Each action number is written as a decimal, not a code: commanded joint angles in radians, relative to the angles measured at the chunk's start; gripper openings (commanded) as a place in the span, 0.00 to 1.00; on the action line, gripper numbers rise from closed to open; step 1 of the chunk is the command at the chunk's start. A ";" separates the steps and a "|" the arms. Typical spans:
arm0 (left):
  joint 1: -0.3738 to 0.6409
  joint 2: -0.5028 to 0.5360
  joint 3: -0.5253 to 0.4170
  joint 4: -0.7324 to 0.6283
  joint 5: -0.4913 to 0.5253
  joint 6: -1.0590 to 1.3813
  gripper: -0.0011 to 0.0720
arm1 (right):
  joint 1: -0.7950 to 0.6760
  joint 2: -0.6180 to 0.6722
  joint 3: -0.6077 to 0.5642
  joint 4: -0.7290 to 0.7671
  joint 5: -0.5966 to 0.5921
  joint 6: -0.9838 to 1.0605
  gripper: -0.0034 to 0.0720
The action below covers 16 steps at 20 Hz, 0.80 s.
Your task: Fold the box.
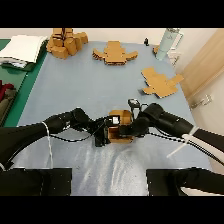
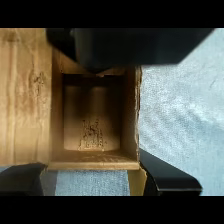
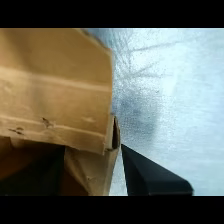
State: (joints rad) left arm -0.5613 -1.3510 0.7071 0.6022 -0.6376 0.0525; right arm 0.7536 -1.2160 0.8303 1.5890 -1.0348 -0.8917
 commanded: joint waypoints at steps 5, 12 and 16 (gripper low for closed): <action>0.000 -0.001 0.000 0.000 0.000 0.000 0.72 | 0.071 -0.151 0.101 -0.121 -0.137 0.236 0.59; 0.000 -0.001 0.000 0.000 0.000 0.000 0.72 | 0.071 -0.156 0.101 -0.146 -0.138 0.245 0.05; 0.000 -0.001 0.000 0.000 0.000 0.000 0.72 | 0.071 -0.154 0.101 -0.153 -0.138 0.245 0.28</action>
State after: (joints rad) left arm -0.5613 -1.3514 0.7071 0.6014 -0.6376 0.0525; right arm 0.8246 -1.3712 0.9302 1.4422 -1.1721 -0.6506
